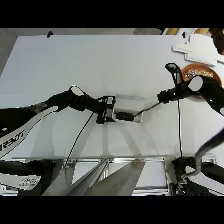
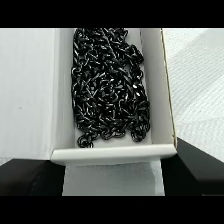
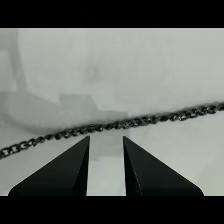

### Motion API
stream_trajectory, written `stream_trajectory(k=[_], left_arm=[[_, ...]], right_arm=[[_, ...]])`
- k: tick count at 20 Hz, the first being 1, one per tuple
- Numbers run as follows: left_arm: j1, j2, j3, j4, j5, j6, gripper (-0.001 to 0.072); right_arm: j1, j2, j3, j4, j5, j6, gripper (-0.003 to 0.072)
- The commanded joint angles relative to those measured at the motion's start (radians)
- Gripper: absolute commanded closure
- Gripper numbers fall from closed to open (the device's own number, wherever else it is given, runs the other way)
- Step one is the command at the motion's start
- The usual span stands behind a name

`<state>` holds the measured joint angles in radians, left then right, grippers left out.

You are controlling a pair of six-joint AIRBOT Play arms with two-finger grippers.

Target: Fold the box and place the chain.

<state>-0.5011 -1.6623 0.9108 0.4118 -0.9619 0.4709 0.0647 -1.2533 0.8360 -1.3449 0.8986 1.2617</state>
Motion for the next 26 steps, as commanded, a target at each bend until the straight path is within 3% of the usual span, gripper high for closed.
stream_trajectory(k=[1, 4, 16, 17, 19, 22, 24, 26], left_arm=[[0.001, 0.001, 0.001, 0.0, 0.0, 0.0, 0.0573], [0.001, 0.001, 0.001, 0.0, 0.0, 0.0, 0.0573], [0.001, 0.001, 0.001, 0.0, 0.0, 0.0, 0.0573], [0.001, 0.001, 0.001, 0.0, 0.0, 0.0, 0.0573], [0.001, 0.001, 0.001, 0.0, 0.0, 0.0, 0.0573], [0.001, 0.001, 0.001, 0.0, 0.0, 0.0, 0.0573], [0.001, 0.001, 0.001, 0.0, 0.0, 0.0, 0.0573], [0.001, 0.001, 0.001, 0.0, 0.0, 0.0, 0.0573]], right_arm=[[-0.002, -0.043, 0.001, -0.026, 0.008, 0.05, 0.0448], [-0.002, -0.045, 0.001, -0.051, -0.004, 0.051, 0.0366], [-0.002, -0.133, 0.001, -0.073, -0.077, 0.085, 0.0371], [-0.002, -0.133, 0.001, -0.073, -0.074, 0.085, 0.0383], [-0.002, -0.133, 0.001, -0.073, -0.064, 0.084, 0.055], [-0.002, -0.133, 0.001, -0.076, -0.047, 0.084, 0.0564], [-0.002, -0.133, 0.001, -0.087, -0.019, 0.084, 0.0658], [-0.002, -0.124, 0.001, -0.11, 0.01, 0.084, 0.0671]])
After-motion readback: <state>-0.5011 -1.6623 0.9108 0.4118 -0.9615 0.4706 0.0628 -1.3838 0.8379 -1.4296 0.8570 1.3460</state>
